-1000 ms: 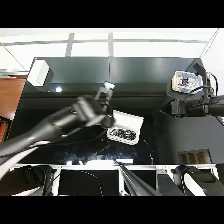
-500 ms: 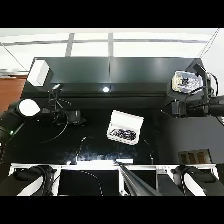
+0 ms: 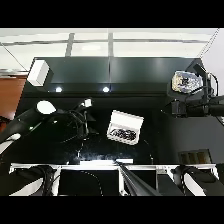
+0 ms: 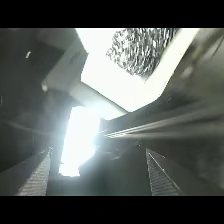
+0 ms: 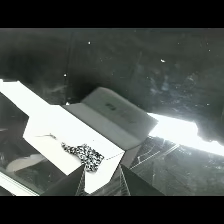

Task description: Fold the box and place the chain.

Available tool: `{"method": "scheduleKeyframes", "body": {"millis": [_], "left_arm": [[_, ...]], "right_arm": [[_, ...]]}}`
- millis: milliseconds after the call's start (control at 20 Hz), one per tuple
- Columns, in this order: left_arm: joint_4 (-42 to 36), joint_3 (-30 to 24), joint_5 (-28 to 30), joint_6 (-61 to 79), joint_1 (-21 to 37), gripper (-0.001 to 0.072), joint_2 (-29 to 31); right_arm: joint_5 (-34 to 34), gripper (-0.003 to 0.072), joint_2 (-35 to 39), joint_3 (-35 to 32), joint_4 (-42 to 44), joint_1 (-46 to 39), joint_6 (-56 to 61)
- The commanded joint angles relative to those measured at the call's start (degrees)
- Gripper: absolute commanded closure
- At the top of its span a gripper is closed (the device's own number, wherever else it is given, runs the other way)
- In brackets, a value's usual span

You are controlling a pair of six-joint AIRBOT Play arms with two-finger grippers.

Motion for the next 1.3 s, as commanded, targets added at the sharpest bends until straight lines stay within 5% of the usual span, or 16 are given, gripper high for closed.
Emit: {"method": "scheduleKeyframes", "body": {"millis": [0, 250, 750, 1250], "left_arm": [[1.64, 4.26, 0.15, 11.67, -2.6, -0.0005, -8.24], [-1.36, 8.48, -4.5, 14.67, -2.75, -0.0005, -14.45], [-7.85, 8.63, -1.14, 19.82, -6.93, -0.0004, -14.99], [-8.85, 8.9, -4.24, 19.98, -7.74, -0.0003, -16.33]], "right_arm": [[0.07, 0.0424, 0.04, 0.02, -0.04, 0.0, 1.25], [0.02, 0.0424, 0.04, 0.02, -0.02, 0.0, 1.25], [-0.11, 0.0425, 0.04, 0.02, 0.0, 0.0, 1.25], [-0.13, 0.0425, 0.04, 0.02, 0.0, 0.0, 1.4]]}}
